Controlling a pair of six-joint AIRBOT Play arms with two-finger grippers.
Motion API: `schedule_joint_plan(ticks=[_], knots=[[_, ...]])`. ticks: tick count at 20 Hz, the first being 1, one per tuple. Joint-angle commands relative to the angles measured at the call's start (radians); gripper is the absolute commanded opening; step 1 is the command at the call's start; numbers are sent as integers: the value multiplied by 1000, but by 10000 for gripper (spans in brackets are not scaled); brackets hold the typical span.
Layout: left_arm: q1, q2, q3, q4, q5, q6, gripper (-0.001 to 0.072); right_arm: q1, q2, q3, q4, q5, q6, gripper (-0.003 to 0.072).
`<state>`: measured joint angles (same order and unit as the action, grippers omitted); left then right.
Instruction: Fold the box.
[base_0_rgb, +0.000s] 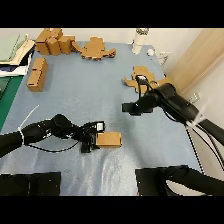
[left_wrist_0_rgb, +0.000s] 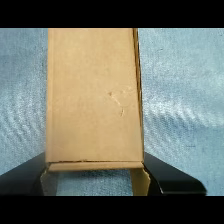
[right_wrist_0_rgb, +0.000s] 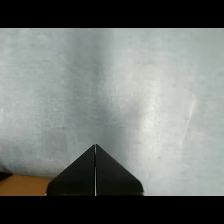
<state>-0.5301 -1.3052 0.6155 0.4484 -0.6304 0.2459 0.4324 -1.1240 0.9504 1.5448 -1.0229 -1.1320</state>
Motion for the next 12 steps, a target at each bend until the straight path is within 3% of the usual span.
schedule_joint_plan(ticks=[1,7,12], knots=[[0,0,0,0,-1,0,527,-15,-90,87,4,-25,-44,1],[2,3,3,-73,3,-14,526,-15,-90,87,4,-26,-45,1],[96,109,11,-27,211,-229,526,-15,-90,87,4,-26,-45,1]])
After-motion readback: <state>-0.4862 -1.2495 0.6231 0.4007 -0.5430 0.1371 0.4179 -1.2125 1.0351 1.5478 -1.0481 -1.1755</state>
